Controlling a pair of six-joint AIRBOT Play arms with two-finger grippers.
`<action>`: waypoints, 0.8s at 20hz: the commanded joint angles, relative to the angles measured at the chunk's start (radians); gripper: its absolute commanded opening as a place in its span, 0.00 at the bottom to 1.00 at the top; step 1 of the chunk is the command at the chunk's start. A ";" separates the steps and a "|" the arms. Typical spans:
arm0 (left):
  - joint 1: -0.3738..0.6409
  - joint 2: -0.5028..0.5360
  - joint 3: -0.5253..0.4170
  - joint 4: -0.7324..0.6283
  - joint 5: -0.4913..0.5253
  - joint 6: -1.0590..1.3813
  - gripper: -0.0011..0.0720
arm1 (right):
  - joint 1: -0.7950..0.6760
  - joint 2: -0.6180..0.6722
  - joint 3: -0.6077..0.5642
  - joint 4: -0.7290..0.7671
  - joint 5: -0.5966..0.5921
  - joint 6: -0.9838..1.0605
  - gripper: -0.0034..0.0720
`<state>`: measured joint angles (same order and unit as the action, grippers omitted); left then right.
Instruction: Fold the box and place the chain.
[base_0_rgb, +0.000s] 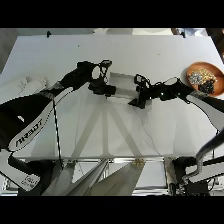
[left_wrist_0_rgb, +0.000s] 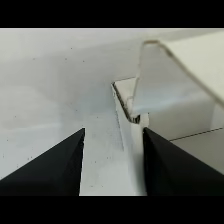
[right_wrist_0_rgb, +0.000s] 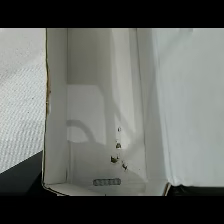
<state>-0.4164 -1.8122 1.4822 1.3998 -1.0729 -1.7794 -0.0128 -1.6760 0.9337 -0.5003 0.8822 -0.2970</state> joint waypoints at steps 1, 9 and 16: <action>-0.009 -0.007 0.009 0.005 -0.023 -0.088 0.56 | 0.000 -0.001 0.000 0.000 0.000 0.000 0.65; -0.020 -0.007 0.009 -0.021 0.049 -0.136 0.41 | 0.000 -0.001 0.000 0.000 0.000 0.000 0.65; -0.020 -0.005 0.009 -0.023 0.027 -0.132 0.06 | 0.000 -0.001 0.000 0.000 0.000 0.001 0.65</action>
<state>-0.4358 -1.8187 1.4902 1.3827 -1.0451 -1.9087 -0.0124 -1.6764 0.9333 -0.4992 0.8833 -0.2955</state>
